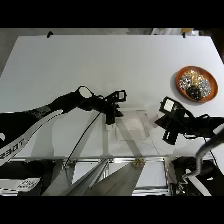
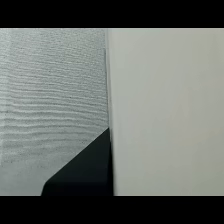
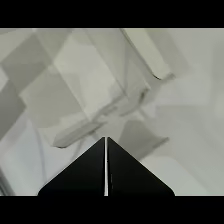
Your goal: Fold the box and place the chain.
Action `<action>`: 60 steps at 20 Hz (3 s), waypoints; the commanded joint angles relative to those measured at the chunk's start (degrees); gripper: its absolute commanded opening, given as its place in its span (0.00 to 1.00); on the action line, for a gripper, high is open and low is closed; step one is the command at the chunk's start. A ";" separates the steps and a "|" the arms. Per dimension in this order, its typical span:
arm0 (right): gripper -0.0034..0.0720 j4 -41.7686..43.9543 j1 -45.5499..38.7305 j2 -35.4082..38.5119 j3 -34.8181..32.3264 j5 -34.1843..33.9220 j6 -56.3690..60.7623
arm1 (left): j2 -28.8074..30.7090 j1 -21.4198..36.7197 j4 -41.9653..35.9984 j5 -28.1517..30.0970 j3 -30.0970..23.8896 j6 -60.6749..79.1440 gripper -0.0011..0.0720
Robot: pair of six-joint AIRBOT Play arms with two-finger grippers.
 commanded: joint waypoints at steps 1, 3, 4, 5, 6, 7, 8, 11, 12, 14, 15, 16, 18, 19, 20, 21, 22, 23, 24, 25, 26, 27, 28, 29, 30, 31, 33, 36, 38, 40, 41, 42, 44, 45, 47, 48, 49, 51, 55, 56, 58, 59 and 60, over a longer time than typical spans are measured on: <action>0.06 1.49 3.28 -2.34 -0.28 4.00 -10.36 | -0.02 0.00 -0.02 -0.04 -0.02 0.00 0.03; 0.06 -0.04 6.23 -4.81 -1.29 5.22 -10.78 | -0.02 0.00 -0.02 -0.04 -0.02 0.00 0.03; 0.06 -1.11 7.67 -5.64 -2.10 5.07 -10.78 | -0.02 0.00 -0.02 -0.07 -0.02 0.00 0.03; 0.06 -1.88 8.66 -6.08 -3.23 4.44 -10.80 | -0.02 0.00 -0.02 -0.07 -0.02 0.00 0.03; 0.06 -2.71 8.94 -6.08 -4.35 3.30 -10.82 | -0.02 0.00 -0.02 -0.11 -0.02 0.00 0.03; 0.10 -4.20 9.42 -5.92 -5.42 1.33 -10.80 | -0.02 0.00 -0.02 -0.24 -0.02 0.00 0.03; 0.37 -5.18 10.25 -5.70 -6.56 -1.40 -10.84 | -0.02 0.00 -0.02 -0.24 -0.02 0.00 0.03; 0.78 -6.60 14.75 -5.49 -9.40 -9.25 -11.39 | -0.02 0.00 -0.02 -0.24 -0.02 0.00 0.03; 0.78 -7.13 16.76 -5.49 -10.32 -11.52 -12.35 | -0.02 0.00 -0.02 -0.22 -0.02 0.00 0.03; 0.87 -7.78 19.58 -5.53 -12.90 -17.18 -12.28 | -0.02 0.00 -0.02 -0.22 -0.02 0.00 0.03; 0.90 -7.82 20.35 -5.60 -14.36 -19.85 -12.28 | -0.02 0.00 -0.02 -0.24 -0.02 0.00 0.03; 0.91 -7.82 20.72 -5.60 -15.50 -21.70 -12.28 | -0.02 0.00 -0.02 -0.24 -0.02 0.00 0.03; 0.91 -9.18 20.74 -5.60 -16.57 -23.58 -12.13 | -0.02 0.00 -0.02 -0.24 -0.02 0.00 0.03; 0.91 -9.99 20.72 -5.62 -16.59 -24.22 -12.11 | -0.02 0.00 -0.02 -0.24 -0.02 0.00 0.03; 0.91 -10.62 20.72 -5.66 -16.59 -25.16 -12.11 | -0.02 0.00 -0.02 -0.22 -0.02 0.00 0.03; 0.91 -10.78 20.72 -6.08 -16.59 -26.12 -12.11 | -0.02 0.00 -0.02 -0.22 -0.02 0.00 0.03; 0.90 -10.82 20.72 -6.97 -16.59 -27.06 -12.11 | -0.02 0.00 -0.02 -0.22 -0.02 0.00 0.03; 0.90 -10.86 20.74 -8.09 -16.57 -27.71 -12.11 | -0.02 0.00 -0.02 -0.24 -0.02 0.00 0.03; 0.90 -11.06 20.74 -8.98 -16.55 -28.17 -12.13 | -0.02 0.00 -0.02 -0.22 -0.02 0.00 0.03; 0.90 -11.39 20.72 -9.29 -16.52 -28.55 -12.13 | -0.02 0.00 -0.02 -0.24 -0.02 0.00 0.03; 0.91 -11.43 20.72 -9.16 -16.17 -28.46 -12.13 | -0.02 0.00 -0.02 -0.22 -0.02 0.00 0.03; 0.91 -11.37 20.59 -9.09 -15.39 -27.58 -12.04 | -0.02 0.00 -0.02 -0.22 -0.02 0.00 0.03; 0.91 -11.39 20.20 -9.11 -14.51 -26.53 -12.04 | -0.02 0.00 -0.02 -0.24 -0.02 0.00 0.03; 0.91 -11.41 19.37 -9.11 -13.68 -25.88 -12.04 | -0.02 0.00 -0.04 -0.22 -0.02 0.00 0.03; 0.91 -11.41 18.45 -9.14 -12.96 -25.38 -12.07 | -0.02 0.00 -0.02 -0.24 -0.02 0.00 0.03; 0.91 -11.41 17.46 -9.16 -12.33 -25.24 -12.07 | -0.02 0.00 -0.02 -0.24 -0.02 0.00 0.03; 0.91 -11.39 15.74 -9.16 -11.37 -25.22 -12.09 | -0.02 0.00 -0.02 -0.22 -0.02 0.00 0.03; 0.91 -10.93 13.09 -9.18 -10.95 -25.20 -12.11 | -0.02 0.00 -0.02 -0.22 -0.02 0.00 0.03; 0.91 -8.66 11.91 -9.18 -10.93 -25.22 -12.46 | -0.02 0.00 -0.02 -0.22 -0.02 0.00 0.03; 0.91 -5.22 10.64 -9.18 -10.93 -25.18 -16.26 | -0.02 0.00 -0.02 -0.24 -0.02 0.00 0.03; 0.91 -3.39 9.81 -9.33 -10.88 -25.16 -18.53 | -0.02 0.00 -0.02 -0.22 -0.02 0.00 0.03; 0.91 -2.05 8.81 -9.73 -10.73 -25.14 -20.35 | -0.02 0.00 -0.02 -0.24 -0.02 0.00 0.03; 0.91 0.57 6.12 -10.91 -10.69 -25.18 -24.35 | -0.02 0.00 -0.02 -0.22 -0.02 0.00 0.03; 0.91 1.81 4.83 -11.41 -10.47 -24.98 -25.99 | -0.02 0.00 -0.02 -0.22 -0.02 0.00 0.03; 0.91 3.61 2.60 -12.28 -9.49 -23.91 -28.92 | -0.02 0.02 -0.02 -0.22 -0.02 0.00 0.03; 0.91 4.15 1.68 -12.74 -8.87 -23.47 -30.03 | -0.02 0.00 -0.02 -0.24 -0.02 0.00 0.03; 0.91 4.70 0.74 -13.27 -8.26 -23.32 -31.01 | -0.02 0.00 -0.02 -0.22 -0.02 0.00 0.03; 0.91 6.71 -0.31 -14.93 -7.41 -22.93 -33.86 | -0.02 0.00 -0.04 -0.24 -0.02 0.00 0.03; 0.93 11.08 -0.46 -18.78 -7.23 -22.43 -39.10 | -0.02 0.00 -0.04 -0.22 -0.02 0.00 0.03; 0.93 11.28 -0.46 -19.26 -7.23 -22.40 -39.10 | -0.02 0.00 -0.02 -0.24 -0.02 0.00 0.03; 0.93 12.39 -1.53 -20.24 -7.23 -22.16 -39.15 | -0.02 0.00 -0.02 -0.22 -0.02 0.00 0.03; 0.93 12.74 -2.54 -20.68 -7.21 -21.88 -39.15 | -0.02 0.00 -0.02 -0.22 -0.02 0.00 0.03; 0.93 12.68 -3.74 -20.90 -7.06 -21.18 -39.17 | -0.02 0.00 -0.02 -0.22 -0.02 0.00 0.03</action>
